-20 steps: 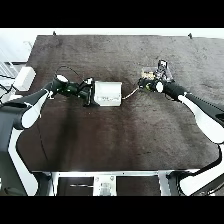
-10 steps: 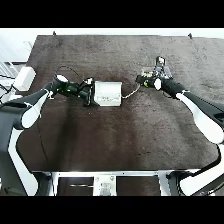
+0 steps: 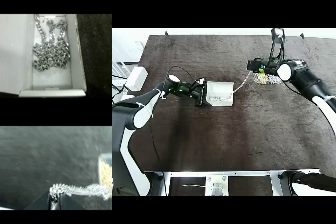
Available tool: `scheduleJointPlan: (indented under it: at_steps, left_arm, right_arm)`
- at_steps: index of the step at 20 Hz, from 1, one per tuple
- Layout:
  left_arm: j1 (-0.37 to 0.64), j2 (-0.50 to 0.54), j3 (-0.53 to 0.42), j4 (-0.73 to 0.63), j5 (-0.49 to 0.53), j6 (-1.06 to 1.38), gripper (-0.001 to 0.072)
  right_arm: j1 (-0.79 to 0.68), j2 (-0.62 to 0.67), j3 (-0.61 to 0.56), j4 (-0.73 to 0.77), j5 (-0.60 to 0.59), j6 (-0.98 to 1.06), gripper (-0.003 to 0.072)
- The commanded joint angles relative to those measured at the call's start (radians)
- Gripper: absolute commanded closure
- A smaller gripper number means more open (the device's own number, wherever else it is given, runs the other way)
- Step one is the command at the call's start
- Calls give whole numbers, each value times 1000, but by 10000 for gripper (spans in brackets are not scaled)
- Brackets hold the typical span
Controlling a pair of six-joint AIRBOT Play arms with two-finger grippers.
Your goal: Fold the box and place the chain.
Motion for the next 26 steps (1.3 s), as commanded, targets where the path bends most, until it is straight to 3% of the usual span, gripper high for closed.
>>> scheduleJointPlan:
  at_steps: [1, 6, 16, 26]
  left_arm:
    - [0, 0, 0, 0, 0, 0, 121]
    - [0, 0, 0, 0, 0, 0, 121]
    - [0, 0, 0, 0, -1, 0, 121]
    - [0, 0, 0, 0, 0, 0, 121]
  right_arm:
    - [83, 121, 0, -49, 28, -19, 682]
    - [161, 218, 2, -85, 28, -10, 682]
    - [261, 214, 2, -82, 19, 15, 682]
    - [291, 80, -1, -81, -63, 15, 682]
